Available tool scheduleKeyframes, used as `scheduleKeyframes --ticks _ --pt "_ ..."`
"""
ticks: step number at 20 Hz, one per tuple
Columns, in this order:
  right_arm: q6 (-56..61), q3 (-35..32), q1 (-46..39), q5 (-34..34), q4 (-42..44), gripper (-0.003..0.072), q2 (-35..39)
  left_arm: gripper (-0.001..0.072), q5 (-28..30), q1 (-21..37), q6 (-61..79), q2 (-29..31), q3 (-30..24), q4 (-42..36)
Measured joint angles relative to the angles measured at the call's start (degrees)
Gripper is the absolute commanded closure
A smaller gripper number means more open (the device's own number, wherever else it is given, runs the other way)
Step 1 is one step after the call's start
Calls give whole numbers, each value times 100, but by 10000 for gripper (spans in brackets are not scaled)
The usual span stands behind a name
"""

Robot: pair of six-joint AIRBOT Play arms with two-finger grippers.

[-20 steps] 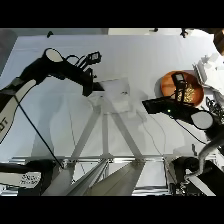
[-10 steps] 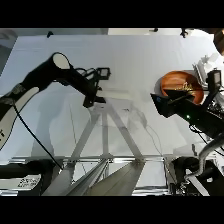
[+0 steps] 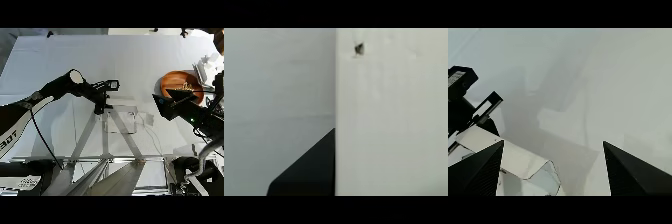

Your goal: Fold the box and place the chain.

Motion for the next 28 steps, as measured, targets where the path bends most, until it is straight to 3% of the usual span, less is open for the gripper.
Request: scheduleKeyframes --ticks 17,21,25,28 --pt "-2 0 0 42 -11 -11 4 706 396 22 17 -396 -26 -15" --pt "-39 0 0 -55 -11 39 4 705 367 20 15 -396 -26 17" --pt "-619 0 0 35 -9 38 4 705 352 20 15 -396 -26 28" --pt "-1416 0 0 501 52 38 4 705 345 20 13 -396 -26 33"
